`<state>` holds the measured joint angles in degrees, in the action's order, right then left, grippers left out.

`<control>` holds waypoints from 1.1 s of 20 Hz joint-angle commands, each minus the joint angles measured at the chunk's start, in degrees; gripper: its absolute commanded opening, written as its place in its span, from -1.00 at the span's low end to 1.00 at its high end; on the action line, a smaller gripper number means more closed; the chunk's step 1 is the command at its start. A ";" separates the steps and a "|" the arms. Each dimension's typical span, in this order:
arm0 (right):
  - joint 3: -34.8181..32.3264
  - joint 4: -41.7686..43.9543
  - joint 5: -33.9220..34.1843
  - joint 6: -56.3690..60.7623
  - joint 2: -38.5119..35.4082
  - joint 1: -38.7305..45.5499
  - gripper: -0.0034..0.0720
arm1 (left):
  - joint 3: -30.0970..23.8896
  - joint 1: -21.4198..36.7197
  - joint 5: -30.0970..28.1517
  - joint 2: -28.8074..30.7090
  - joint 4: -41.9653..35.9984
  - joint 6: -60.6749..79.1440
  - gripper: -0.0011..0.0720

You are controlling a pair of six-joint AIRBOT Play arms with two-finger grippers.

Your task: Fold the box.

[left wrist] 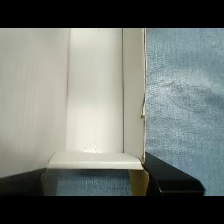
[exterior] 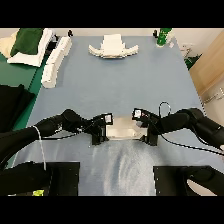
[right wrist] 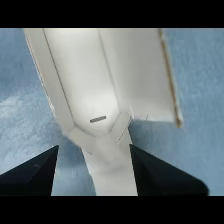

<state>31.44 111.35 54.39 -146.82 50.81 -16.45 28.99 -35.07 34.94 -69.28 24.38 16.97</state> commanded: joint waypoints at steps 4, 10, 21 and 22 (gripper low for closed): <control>1.49 3.13 14.51 49.33 -11.87 0.02 0.23 | -0.02 0.04 0.11 0.04 0.04 0.11 0.20; 2.27 25.88 -10.19 51.23 -4.33 -6.49 -0.90 | -0.02 0.04 0.11 0.04 0.04 0.11 0.21; 11.58 20.63 -18.53 47.30 21.64 -6.16 -0.90 | -0.02 0.07 0.11 0.04 0.04 0.11 0.21; 11.56 20.20 -18.08 47.28 23.23 -6.05 -0.90 | -0.02 0.04 0.11 0.04 0.04 0.11 0.20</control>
<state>42.22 132.38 36.51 -98.50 68.64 -22.61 28.99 -35.03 35.07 -69.28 24.40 17.06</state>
